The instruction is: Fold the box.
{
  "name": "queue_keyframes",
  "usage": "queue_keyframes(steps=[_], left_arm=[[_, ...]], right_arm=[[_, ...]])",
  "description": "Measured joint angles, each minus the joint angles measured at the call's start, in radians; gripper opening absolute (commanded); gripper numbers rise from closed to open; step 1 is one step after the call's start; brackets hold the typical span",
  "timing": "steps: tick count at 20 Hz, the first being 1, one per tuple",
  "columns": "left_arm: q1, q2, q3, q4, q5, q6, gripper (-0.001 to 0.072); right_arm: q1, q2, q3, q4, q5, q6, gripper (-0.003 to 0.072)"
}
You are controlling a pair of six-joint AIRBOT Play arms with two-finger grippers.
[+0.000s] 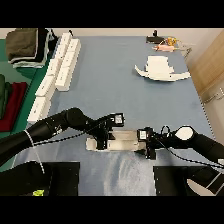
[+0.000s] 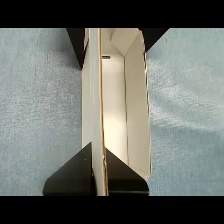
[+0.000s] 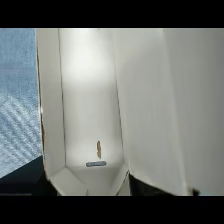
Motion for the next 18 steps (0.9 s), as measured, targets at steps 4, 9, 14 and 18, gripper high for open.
queue_keyframes(steps=[4,9,14,18], left_arm=[[0.0,0.0,0.0,-0.005,0.0,0.0,0.0015],[0.0,0.0,0.0,-0.008,0.014,0.0,0.0016],[0.0,0.0,0.0,-0.008,0.024,0.0,0.0018],[0.0,-0.001,-0.001,-0.006,0.028,-0.002,0.0335]], right_arm=[[0.0,0.0,0.0,0.0,0.0,0.0,0.0523],[0.0,0.0,0.0,0.0,0.0,0.0,0.0523],[0.0,0.0,0.0,0.0,-0.001,0.0,0.0522],[0.0,0.0,0.0,0.001,-0.004,0.0,0.0522]])
